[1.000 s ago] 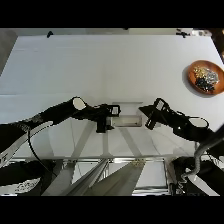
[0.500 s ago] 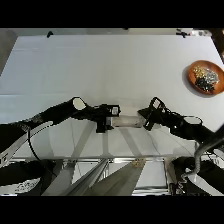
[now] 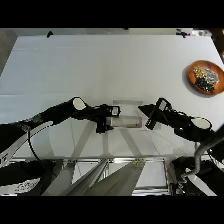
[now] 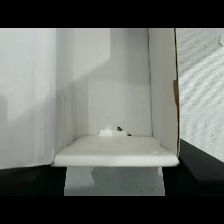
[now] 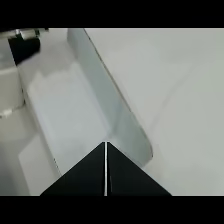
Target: Fold the box and place the chain.
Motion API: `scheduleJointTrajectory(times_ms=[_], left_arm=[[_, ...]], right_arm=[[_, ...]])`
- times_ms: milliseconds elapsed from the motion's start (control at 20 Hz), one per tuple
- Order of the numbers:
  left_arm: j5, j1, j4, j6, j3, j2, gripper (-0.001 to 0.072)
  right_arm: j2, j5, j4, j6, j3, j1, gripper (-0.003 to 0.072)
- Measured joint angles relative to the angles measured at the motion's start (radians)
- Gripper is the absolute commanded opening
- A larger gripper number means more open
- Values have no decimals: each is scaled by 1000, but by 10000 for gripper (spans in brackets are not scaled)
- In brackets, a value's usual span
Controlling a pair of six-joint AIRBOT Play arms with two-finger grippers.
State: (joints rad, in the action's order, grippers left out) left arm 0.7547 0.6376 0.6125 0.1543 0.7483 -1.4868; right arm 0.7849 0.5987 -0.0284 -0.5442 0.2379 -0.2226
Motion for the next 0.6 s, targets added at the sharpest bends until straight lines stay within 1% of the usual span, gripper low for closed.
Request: scheduleJointTrajectory(times_ms=[100,150,200,250,300,400,500,600], left_arm=[[0,0,-1,0,0,0,347],[-1,0,-1,0,0,0,347],[-1,0,-1,0,0,0,347],[-1,0,-1,-1,0,0,347],[-1,0,-1,-1,0,0,347],[-1,0,-2,-1,0,0,347],[-1,0,-2,-1,0,0,347],[-1,0,-2,-1,0,0,347]], right_arm=[[-74,33,-71,71,0,0,16],[-108,56,-143,137,1,0,16],[-144,95,-256,225,1,0,16],[-175,148,-380,320,1,0,16],[-209,222,-519,433,1,0,16],[-270,379,-746,666,15,0,15],[-318,509,-906,872,58,0,13],[-339,597,-1017,1022,124,0,11]])
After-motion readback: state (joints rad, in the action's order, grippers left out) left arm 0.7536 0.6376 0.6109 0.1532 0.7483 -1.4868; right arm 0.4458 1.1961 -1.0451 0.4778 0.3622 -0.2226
